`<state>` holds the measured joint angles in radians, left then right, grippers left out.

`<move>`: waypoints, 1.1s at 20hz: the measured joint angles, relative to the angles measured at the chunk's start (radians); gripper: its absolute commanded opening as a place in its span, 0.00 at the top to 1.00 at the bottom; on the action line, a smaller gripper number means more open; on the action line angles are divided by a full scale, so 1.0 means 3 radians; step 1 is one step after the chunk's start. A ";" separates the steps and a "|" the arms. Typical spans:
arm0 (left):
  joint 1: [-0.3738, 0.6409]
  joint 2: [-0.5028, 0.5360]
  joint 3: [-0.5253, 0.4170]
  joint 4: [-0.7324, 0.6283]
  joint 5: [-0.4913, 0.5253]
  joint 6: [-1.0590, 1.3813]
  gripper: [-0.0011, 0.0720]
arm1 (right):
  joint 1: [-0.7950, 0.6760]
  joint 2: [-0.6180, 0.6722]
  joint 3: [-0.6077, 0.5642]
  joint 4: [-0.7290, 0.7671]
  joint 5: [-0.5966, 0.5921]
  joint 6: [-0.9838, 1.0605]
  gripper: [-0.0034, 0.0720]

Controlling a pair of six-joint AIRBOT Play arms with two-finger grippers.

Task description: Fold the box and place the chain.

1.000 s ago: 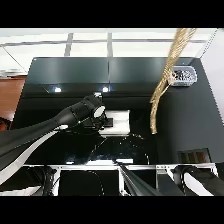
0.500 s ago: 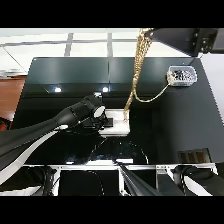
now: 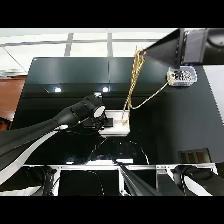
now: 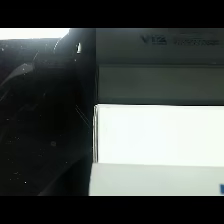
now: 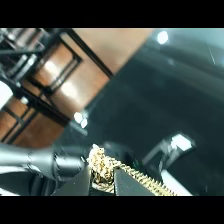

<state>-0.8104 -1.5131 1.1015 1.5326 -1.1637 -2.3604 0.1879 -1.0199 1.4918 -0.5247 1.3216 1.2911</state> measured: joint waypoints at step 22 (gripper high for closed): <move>0.0000 0.0000 0.0000 0.0000 0.0001 0.0000 0.95 | 0.0296 0.0000 -0.1380 -0.0161 -0.0202 0.0014 0.93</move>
